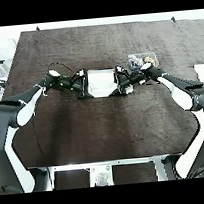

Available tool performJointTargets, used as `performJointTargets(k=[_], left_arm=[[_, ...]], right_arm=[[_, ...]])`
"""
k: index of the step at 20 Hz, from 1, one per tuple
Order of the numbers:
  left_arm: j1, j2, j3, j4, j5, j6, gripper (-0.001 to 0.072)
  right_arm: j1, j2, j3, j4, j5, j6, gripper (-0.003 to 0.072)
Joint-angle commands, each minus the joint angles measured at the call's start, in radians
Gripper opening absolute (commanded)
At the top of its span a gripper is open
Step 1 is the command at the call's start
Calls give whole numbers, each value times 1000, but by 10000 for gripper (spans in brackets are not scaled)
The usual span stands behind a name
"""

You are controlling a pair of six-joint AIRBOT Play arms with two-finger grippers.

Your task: Fold the box and place the chain.

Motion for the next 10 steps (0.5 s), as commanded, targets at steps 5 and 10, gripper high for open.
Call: performJointTargets(k=[5, 10], left_arm=[[0, -2, 1, -6, 10, -4, 711], [1, -2, 1, 7, 14, -7, 711]], right_arm=[[1, 0, 0, 0, 1, 0, 457], [1, 0, 0, 0, 1, 0, 457]])
